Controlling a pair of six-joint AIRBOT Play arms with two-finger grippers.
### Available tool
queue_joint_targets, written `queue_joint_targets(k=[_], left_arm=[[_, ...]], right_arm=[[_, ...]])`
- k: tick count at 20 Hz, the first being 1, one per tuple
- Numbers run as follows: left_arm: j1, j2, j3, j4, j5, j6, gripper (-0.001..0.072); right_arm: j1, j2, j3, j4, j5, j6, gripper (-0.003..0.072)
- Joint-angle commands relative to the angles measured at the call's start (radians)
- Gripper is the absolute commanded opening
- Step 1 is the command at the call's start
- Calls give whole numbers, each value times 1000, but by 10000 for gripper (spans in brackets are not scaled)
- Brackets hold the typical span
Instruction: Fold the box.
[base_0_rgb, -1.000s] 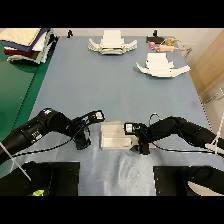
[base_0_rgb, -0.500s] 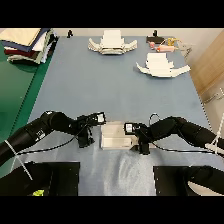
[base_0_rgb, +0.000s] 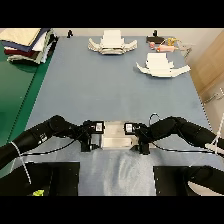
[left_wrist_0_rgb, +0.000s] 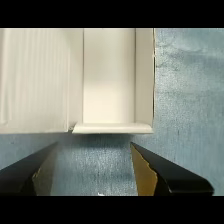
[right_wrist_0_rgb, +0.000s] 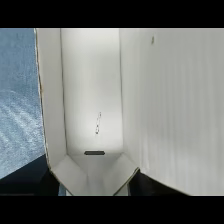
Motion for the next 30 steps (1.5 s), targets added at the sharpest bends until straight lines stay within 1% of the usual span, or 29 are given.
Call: queue_joint_targets(k=[1,5,11,17,21,25,27,30], left_arm=[[1,-36,-9,-103,7,108,696],[-26,-41,-11,-103,5,112,696],[-29,-41,-14,-108,-1,115,697],[-29,-45,-14,-150,1,125,697],[-31,-73,-19,-184,1,159,696],[-52,-96,-22,-186,27,160,696],[-68,-99,-34,-185,57,163,696],[-79,-99,-38,-186,75,166,696]], right_arm=[[0,1,0,0,0,0,446],[0,1,0,0,0,0,445],[0,1,0,0,0,0,445],[0,1,0,0,0,0,445],[0,1,0,0,0,0,446],[0,1,0,0,0,0,445],[0,1,0,0,0,0,445],[0,1,0,0,0,0,445]])
